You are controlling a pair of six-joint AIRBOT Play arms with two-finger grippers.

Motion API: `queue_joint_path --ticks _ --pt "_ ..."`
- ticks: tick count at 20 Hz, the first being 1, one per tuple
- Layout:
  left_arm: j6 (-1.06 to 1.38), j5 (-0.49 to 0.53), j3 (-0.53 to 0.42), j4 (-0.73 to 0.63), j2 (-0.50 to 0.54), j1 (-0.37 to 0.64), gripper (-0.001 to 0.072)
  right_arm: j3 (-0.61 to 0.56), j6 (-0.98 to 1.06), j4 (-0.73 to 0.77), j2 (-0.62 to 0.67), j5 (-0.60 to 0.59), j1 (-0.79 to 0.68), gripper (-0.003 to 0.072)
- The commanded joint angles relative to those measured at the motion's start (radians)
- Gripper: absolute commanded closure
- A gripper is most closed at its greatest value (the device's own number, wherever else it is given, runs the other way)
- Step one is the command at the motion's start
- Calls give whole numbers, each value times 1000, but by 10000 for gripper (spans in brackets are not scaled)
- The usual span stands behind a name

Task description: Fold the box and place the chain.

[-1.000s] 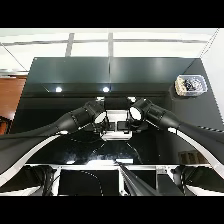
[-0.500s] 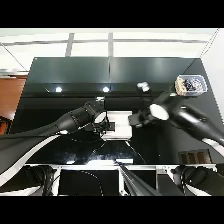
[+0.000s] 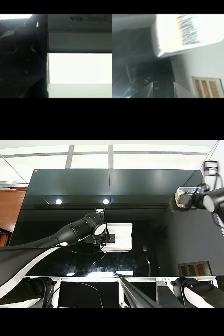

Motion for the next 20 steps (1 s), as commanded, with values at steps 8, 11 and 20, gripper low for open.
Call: queue_joint_path --ticks 8,11,20 --pt "1 -3 1 0 0 0 679 555 -15 647 -570 261 -370 -25" --pt "1 -3 1 0 0 0 679 634 98 666 -645 299 -370 23" --pt "1 -3 1 0 0 0 679 634 172 672 -698 248 -370 141"
